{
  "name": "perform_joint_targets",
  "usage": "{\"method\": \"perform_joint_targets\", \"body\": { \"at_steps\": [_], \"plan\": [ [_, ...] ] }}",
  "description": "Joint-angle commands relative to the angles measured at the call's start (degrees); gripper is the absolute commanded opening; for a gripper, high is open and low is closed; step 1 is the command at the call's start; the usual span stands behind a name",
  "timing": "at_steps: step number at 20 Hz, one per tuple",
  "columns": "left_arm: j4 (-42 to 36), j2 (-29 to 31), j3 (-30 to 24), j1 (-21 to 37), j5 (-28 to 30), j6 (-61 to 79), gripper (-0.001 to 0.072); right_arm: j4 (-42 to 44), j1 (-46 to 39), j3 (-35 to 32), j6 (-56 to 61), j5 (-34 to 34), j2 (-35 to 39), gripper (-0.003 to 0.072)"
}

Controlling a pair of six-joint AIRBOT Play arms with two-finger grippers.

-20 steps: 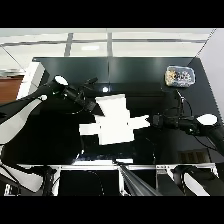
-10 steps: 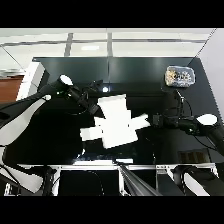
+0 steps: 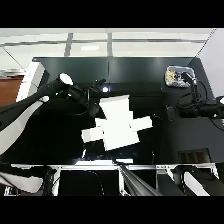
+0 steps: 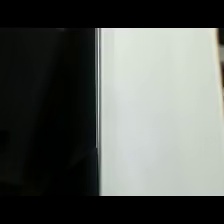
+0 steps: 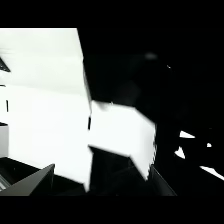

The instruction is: Fold the box and place the chain.

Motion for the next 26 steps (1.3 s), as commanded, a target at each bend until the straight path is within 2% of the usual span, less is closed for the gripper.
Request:
{"method": "perform_joint_targets", "body": {
  "at_steps": [1,3,6,8,10,19,26],
  "plan": [
    [-0.2,9.44,-9.05,-3.85,10.95,7.61,0.002,-1.68,1.4,2.67,-11.76,1.25,0.35,0.0701],
    [-0.81,13.62,-14.1,-5.99,22.67,16.04,0.0023,-0.79,5.27,-0.66,-24.06,-5.86,0.33,0.0701],
    [-0.81,13.27,-14.47,-8.04,28.85,24.9,0.0026,-0.87,11.91,-5.92,-38.47,-17.94,0.17,0.0702],
    [-0.79,12.79,-14.47,-8.5,29.99,32.48,0.0025,-2.1,14.58,-7.34,-40.63,-21.29,0.04,0.0701],
    [-0.81,12.48,-14.47,-8.5,30.45,38.88,0.0025,-5.46,16.22,-7.91,-40.98,-21.24,-0.28,0.0702],
    [-0.81,10.27,-14.47,-8.5,31.43,39.3,0.0025,-6.54,21.38,-14.49,-45.72,-21.92,-0.79,0.0702],
    [-0.79,10.27,-14.47,-8.5,31.71,39.32,0.0025,-8.28,28.15,-15.15,-51.71,-21.94,-4.17,0.0701]
  ]
}}
